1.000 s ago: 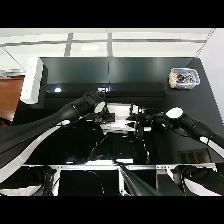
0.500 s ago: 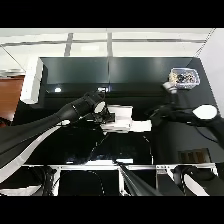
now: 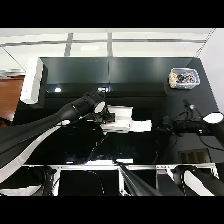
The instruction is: Fold the box and place the chain.
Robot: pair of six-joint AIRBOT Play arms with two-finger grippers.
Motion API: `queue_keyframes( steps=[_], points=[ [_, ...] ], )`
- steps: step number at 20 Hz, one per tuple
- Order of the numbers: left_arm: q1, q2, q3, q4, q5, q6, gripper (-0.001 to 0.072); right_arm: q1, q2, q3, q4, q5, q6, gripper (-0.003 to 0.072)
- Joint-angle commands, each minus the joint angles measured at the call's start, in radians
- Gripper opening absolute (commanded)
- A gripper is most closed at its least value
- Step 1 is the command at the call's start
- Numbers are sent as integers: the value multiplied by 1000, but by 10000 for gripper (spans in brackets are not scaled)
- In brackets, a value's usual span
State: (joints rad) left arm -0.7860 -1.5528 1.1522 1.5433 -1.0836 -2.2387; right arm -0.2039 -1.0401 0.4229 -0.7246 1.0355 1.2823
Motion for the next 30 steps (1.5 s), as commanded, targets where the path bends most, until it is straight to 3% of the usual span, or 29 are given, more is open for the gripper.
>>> queue_keyframes(
  steps=[1, 4, 10, 11, 12, 13, 19, 20, 21, 22, 27, 28, 30],
  points=[
    [0, 0, 0, 0, 2, 0, 26, 132, -139, -12, 185, -84, -106, 9],
    [0, 0, 0, 0, 1, 0, 25, 243, -191, 29, 256, -115, -168, 9],
    [0, 0, 0, 0, 1, 0, 26, 242, -193, 189, 248, 106, -272, 13],
    [0, 0, 0, 0, 1, 0, 26, 243, -193, 207, 249, 125, -269, 194],
    [0, 0, 0, 0, 1, 0, 26, 243, -193, 216, 250, 138, -269, 530],
    [0, 0, 0, 0, 2, 0, 25, 243, -193, 217, 244, 139, -269, 610],
    [0, 0, 0, 0, 2, 0, 26, 325, -193, 221, 241, 84, -216, 603],
    [0, 0, 0, 0, 2, 0, 25, 352, -193, 227, 241, 64, -213, 581],
    [0, 0, 0, 0, 2, 0, 26, 380, -193, 242, 234, 46, -212, 479],
    [0, 0, 0, 0, 2, 0, 25, 404, -193, 262, 222, 27, -203, 480],
    [0, 0, 0, 0, 2, 0, 25, 501, -193, 361, -25, -43, 71, 478],
    [0, 0, 0, 0, 2, 0, 26, 521, -193, 374, -41, -53, 100, 414],
    [0, 0, 0, 0, 2, 0, 26, 560, -194, 399, -68, -68, 188, 408]
  ],
)
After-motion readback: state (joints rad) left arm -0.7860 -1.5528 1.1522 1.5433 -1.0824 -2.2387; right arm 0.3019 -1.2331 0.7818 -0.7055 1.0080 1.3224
